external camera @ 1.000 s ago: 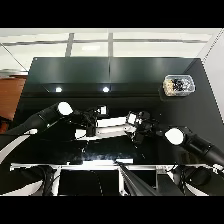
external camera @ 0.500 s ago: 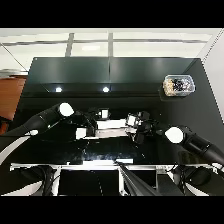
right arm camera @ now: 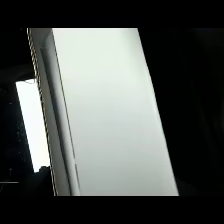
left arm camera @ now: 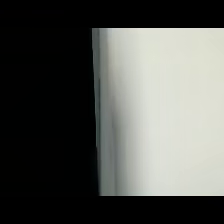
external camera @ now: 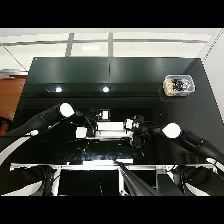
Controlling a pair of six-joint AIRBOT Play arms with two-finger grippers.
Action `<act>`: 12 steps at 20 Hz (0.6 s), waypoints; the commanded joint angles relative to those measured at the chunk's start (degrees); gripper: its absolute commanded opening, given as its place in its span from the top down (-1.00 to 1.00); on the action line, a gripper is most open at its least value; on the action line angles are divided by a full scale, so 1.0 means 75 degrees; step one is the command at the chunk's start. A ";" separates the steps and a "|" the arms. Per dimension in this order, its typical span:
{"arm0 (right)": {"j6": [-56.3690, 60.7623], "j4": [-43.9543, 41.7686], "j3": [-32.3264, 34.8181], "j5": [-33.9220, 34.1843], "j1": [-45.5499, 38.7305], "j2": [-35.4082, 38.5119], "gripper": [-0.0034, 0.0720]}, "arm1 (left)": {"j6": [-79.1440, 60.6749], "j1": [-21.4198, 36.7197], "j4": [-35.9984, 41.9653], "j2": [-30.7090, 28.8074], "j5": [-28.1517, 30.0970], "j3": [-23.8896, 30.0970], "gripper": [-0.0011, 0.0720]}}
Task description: Fold the box and place the chain.
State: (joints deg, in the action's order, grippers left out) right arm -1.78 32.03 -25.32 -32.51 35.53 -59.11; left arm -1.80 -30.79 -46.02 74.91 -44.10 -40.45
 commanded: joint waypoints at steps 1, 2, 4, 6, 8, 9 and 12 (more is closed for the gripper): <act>-0.0431 -0.0297 0.0000 -0.0268 -0.0122 -0.0370 -0.96 | 0.0117 -0.0003 0.0003 -0.0006 0.0015 -0.0009 0.88; -0.0440 -0.0291 0.0000 -0.0286 -0.0189 -0.0469 -0.96 | 0.0128 -0.0003 0.0003 -0.0006 0.0009 -0.0009 0.88; -0.0813 -0.0291 0.0000 -0.0391 -0.0262 -0.0580 -0.96 | 0.0166 -0.0006 0.0006 -0.0006 -0.0038 -0.0009 0.88; -0.0912 -0.0291 0.0000 -0.0449 -0.0262 -0.0705 -0.96 | 0.0297 -0.0003 0.0003 -0.0006 -0.0117 -0.0009 0.88; -0.1020 -0.0297 0.0000 -0.0440 -0.0262 -0.0851 -0.96 | 0.0297 -0.0006 0.0003 -0.0006 -0.0207 -0.0009 0.88; -0.1064 -0.0294 0.0000 -0.0440 -0.0259 -0.0903 -0.96 | 0.0297 -0.0006 0.0006 -0.0006 -0.0210 -0.0009 0.88; -0.1087 -0.0297 0.0000 -0.0402 -0.0259 -0.0962 -0.95 | 0.0315 -0.0006 0.0006 -0.0006 -0.0216 -0.0009 0.88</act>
